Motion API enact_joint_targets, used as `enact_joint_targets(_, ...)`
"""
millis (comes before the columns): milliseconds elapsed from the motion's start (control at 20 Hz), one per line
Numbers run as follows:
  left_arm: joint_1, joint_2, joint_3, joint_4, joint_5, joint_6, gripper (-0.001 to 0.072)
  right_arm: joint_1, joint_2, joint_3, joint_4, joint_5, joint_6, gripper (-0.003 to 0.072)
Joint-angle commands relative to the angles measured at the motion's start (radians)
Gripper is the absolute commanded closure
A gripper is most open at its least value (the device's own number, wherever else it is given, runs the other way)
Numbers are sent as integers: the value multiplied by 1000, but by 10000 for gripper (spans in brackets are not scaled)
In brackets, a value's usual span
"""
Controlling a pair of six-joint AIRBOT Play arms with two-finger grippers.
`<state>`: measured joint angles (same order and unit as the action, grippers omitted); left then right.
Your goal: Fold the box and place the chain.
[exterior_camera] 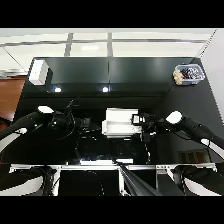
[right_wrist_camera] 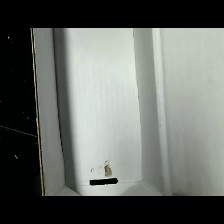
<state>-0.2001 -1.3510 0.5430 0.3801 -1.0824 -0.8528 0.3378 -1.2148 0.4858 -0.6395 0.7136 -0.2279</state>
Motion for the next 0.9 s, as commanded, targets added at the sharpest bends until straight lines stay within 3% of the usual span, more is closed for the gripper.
enact_joint_targets(0,-23,0,12,-5,-28,0,-10,1,0,0,0,0,0,448)
enact_joint_targets(500,-122,25,120,51,27,-280,13,1,0,0,0,0,0,448)
enact_joint_targets(700,-204,93,189,248,51,-492,22,1,0,0,0,0,0,448)
enact_joint_targets(800,-252,100,226,292,55,-550,143,1,0,0,0,0,0,448)
enact_joint_targets(850,-278,100,242,328,68,-583,170,1,0,0,0,0,0,448)
